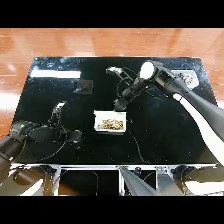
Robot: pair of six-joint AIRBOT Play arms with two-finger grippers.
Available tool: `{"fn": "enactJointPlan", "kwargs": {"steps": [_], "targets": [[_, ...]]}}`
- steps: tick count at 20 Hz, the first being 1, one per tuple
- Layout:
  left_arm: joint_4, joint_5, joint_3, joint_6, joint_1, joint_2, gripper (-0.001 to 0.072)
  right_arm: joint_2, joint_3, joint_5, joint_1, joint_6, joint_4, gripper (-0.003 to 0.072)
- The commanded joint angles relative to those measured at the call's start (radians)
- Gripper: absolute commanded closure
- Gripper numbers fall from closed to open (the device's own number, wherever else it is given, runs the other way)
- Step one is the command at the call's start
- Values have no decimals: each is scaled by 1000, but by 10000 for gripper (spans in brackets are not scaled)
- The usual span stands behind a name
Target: Fold the box and place the chain.
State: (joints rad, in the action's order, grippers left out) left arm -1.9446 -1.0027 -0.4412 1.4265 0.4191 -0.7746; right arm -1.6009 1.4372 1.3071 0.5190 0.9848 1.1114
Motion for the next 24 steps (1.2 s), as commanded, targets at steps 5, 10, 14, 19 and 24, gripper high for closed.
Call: {"fn": "enactJointPlan", "kwargs": {"steps": [5,10,14,19,24], "targets": [[-2,17,1,6,-1,-8,84,-3,66,168,21,-18,-3,-33],[-2,17,1,6,-1,-8,84,-3,66,181,68,-69,24,-33],[-2,16,1,6,-1,-8,84,-3,66,161,138,-85,178,-33],[-1,16,1,6,-1,-8,84,-3,66,147,198,-93,236,-33],[-1,16,1,7,-1,-8,85,-4,66,145,225,-117,278,-34]]}}
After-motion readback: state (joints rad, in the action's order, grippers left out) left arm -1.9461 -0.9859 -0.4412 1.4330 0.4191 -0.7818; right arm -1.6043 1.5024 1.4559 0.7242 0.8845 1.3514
